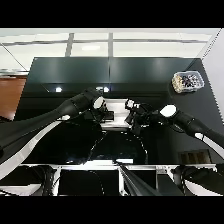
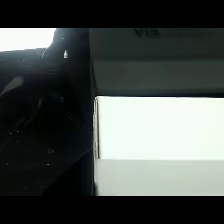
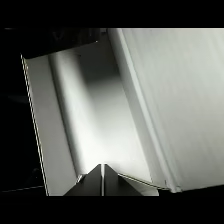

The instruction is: Fold the box and place the chain.

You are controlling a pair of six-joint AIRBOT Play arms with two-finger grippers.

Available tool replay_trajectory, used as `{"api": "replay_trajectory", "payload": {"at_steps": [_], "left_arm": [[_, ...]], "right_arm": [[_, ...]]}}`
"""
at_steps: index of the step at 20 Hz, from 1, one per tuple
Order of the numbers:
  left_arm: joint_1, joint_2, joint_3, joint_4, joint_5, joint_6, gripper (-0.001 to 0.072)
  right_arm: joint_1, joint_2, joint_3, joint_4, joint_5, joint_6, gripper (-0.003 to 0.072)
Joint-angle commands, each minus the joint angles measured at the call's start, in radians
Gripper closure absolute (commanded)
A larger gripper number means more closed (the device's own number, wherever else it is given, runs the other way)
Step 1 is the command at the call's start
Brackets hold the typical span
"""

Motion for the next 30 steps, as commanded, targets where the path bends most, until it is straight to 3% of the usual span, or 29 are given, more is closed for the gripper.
{"api": "replay_trajectory", "payload": {"at_steps": [1, 4, 6, 9, 11, 15, 18, 20, 25, 26, 27, 28, 30], "left_arm": [[0.001, -0.001, 0.001, 0.003, -0.004, 0.001, 0.0677], [0.001, -0.001, 0.001, 0.003, -0.006, 0.001, 0.0677], [0.001, -0.001, 0.001, 0.003, -0.004, 0.001, 0.0677], [0.001, -0.001, 0.000, 0.003, -0.006, 0.001, 0.0677], [0.001, -0.001, 0.000, 0.003, -0.006, 0.001, 0.0677], [0.001, -0.001, 0.001, 0.003, -0.006, 0.001, 0.0677], [0.001, -0.001, 0.001, 0.003, -0.006, 0.001, 0.0677], [0.001, -0.001, 0.001, 0.003, -0.006, 0.001, 0.0677], [0.001, -0.001, 0.000, 0.003, -0.006, 0.001, 0.0677], [0.001, -0.001, 0.000, 0.003, -0.006, 0.001, 0.0677], [0.001, -0.001, 0.000, 0.003, -0.006, 0.001, 0.0677], [0.001, -0.001, 0.000, 0.003, -0.006, 0.001, 0.0677], [0.001, -0.001, 0.000, 0.003, -0.006, 0.001, 0.0677]], "right_arm": [[-0.029, 0.041, 0.006, -0.044, 0.014, 0.294, 0.0674], [-0.198, 0.181, 0.047, -0.240, 0.199, 0.710, 0.0674], [-0.383, 0.278, 0.048, -0.318, 0.262, 0.875, 0.0674], [-0.645, 0.305, -0.012, -0.340, 0.240, 1.188, 0.0674], [-0.717, 0.273, -0.087, -0.346, 0.254, 1.298, 0.0674], [-0.575, 0.151, -0.162, -0.320, 0.302, 1.284, 0.0674], [-0.417, 0.044, -0.152, -0.111, 0.253, 1.189, 0.0674], [-0.353, -0.008, -0.115, -0.003, 0.254, 1.117, 0.0673], [-0.354, -0.018, 0.035, 0.003, 0.375, 1.037, 0.0670], [-0.354, -0.018, 0.055, 0.004, 0.403, 1.037, 0.0562], [-0.351, -0.018, 0.071, 0.011, 0.431, 1.037, 0.0279], [-0.347, -0.018, 0.083, 0.016, 0.447, 1.037, 0.0109], [-0.333, -0.018, 0.096, 0.027, 0.453, 1.037, 0.0108]]}}
